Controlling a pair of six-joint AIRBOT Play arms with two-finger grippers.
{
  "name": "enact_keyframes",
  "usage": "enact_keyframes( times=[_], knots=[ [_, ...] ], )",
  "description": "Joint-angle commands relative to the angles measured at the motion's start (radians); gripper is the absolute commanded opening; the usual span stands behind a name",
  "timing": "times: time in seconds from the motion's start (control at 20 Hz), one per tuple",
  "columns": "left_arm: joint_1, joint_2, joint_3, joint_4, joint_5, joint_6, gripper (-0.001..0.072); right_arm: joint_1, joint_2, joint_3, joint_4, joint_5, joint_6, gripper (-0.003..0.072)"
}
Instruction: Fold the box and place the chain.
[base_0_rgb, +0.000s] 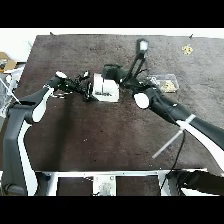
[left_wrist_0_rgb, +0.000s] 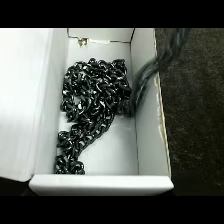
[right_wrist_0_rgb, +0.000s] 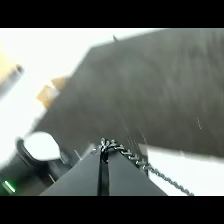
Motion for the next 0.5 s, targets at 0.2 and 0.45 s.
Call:
enact_keyframes(
  times=[0.2,0.45],
  knots=[
    [0.001,0.0,0.001,0.0,0.0,0.0,0.0351,-0.035,-0.135,-0.005,-0.065,0.297,0.003,0.0266],
    [0.001,0.0,0.001,0.0,0.0,0.0,0.0352,-0.223,0.023,-0.086,-0.114,0.39,0.004,0.0267]
  ],
)
